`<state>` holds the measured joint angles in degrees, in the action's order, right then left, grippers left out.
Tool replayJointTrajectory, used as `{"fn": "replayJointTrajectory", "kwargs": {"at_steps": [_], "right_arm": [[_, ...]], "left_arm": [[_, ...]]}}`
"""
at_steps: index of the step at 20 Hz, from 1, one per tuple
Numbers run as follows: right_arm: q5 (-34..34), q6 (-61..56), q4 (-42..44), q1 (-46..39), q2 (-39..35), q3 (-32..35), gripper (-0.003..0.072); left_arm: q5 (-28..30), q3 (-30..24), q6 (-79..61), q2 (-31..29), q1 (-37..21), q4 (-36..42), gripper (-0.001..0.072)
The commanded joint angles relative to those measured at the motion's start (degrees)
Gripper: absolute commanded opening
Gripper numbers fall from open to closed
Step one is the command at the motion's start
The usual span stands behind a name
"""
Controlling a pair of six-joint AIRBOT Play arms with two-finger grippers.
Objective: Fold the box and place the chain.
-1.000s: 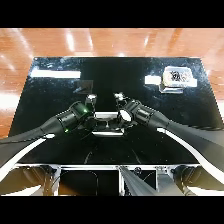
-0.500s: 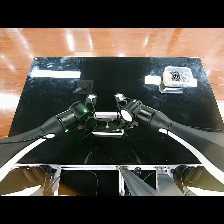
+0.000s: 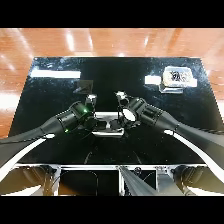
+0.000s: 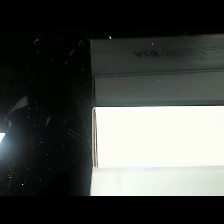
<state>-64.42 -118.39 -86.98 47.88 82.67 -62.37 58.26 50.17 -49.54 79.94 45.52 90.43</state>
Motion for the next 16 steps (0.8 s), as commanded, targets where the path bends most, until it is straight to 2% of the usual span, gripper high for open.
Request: {"fn": "replayJointTrajectory", "kwargs": {"at_steps": [1,5,11,14,16], "right_arm": [[-1.4,1.7,0.9,0.0,-1.7,-0.1,0.0387],[-3.5,2.9,1.2,0.0,-6.5,-0.1,0.0387],[-14.4,4.9,-0.2,0.0,-14.8,-0.1,0.0385],[-23.3,4.9,-6.4,0.0,-18.9,0.0,0.0385],[-27.1,4.9,-13.6,0.0,-21.3,0.0,0.0385]], "left_arm": [[-0.3,0.0,0.0,0.0,0.0,0.0,0.0025],[-0.4,0.0,0.0,0.0,0.0,-0.2,0.0024],[-0.3,0.0,0.0,0.0,0.0,-0.2,0.0024],[-0.2,0.0,0.0,0.0,0.0,-0.2,0.0024],[-0.3,0.0,0.0,0.0,0.0,-0.2,0.0025]]}}
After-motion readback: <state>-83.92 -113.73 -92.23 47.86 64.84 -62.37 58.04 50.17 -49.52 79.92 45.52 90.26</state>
